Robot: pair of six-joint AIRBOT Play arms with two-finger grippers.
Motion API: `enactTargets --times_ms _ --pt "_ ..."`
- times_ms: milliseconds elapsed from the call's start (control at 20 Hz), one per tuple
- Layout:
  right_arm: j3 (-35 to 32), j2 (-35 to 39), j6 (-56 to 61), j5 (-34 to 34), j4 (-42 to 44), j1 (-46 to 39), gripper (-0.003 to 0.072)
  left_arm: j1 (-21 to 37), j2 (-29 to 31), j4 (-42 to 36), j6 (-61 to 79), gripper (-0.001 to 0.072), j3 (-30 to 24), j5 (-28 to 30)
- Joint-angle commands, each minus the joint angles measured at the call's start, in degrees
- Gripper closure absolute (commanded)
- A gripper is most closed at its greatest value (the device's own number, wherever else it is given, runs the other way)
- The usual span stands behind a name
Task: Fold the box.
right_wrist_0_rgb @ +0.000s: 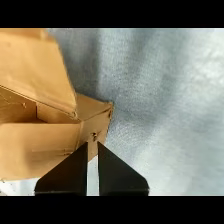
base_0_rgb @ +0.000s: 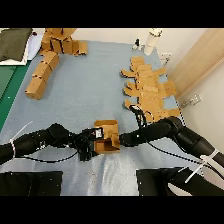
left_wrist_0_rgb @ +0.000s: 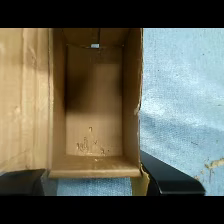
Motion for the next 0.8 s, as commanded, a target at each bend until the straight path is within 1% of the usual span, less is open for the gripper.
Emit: enactTargets --times_ms 0,150,350,400,450,500,750 --pt "2.71 0.13 3.82 -3.30 -8.09 0.57 0.0576 0.00 -0.02 0.00 0.11 0.0190 0.04 -0.04" --pt "3.15 0.13 5.70 -6.23 -10.95 0.57 0.0577 0.00 -0.02 0.00 0.11 0.0190 0.04 -0.04" --pt "3.15 0.31 5.66 -6.54 -9.51 0.66 0.0574 0.00 -0.02 0.00 0.11 0.0190 0.04 -0.04" --pt "3.17 0.52 5.51 -6.54 -8.24 0.66 0.0463 0.00 -0.02 0.00 0.11 0.0190 0.04 -0.04" --pt "3.17 0.92 5.49 -6.56 -6.60 0.66 0.0333 0.00 -0.02 0.00 0.11 0.0190 0.04 -0.04" --pt "3.17 1.33 5.09 -6.73 -5.22 0.70 0.0314 0.02 -0.02 0.00 0.11 0.0190 0.04 -0.04" --pt "3.17 1.77 4.48 -6.19 -3.48 4.22 0.0314 0.00 -0.02 0.00 0.11 0.0190 0.04 -0.04"
